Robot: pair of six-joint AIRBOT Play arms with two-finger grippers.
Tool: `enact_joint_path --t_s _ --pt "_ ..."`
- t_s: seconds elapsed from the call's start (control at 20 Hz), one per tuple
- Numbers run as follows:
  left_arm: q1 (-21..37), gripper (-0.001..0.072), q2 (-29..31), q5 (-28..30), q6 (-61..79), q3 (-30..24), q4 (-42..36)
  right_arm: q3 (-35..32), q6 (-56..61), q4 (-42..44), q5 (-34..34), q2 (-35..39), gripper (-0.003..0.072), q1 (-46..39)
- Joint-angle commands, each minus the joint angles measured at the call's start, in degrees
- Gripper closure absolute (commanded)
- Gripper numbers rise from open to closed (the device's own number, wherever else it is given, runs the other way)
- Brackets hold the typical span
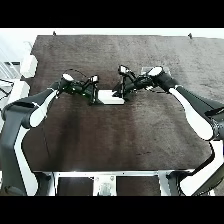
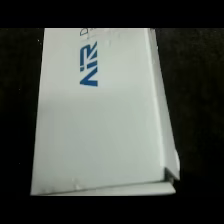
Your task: Fold the box and place the chain.
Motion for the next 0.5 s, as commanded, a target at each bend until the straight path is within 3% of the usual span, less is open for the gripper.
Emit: enact_joint_path --t_s 0.0,0.45 --pt "-0.1 0.0333 0.0 -0.3 0.2 0.0 0.0 0.6 0.0 1.6 -1.8 1.2 0.0395 0.1" --pt "-0.1 0.0333 0.0 -0.3 0.2 0.0 0.0 0.6 0.0 0.7 -1.8 1.1 0.0403 0.2"
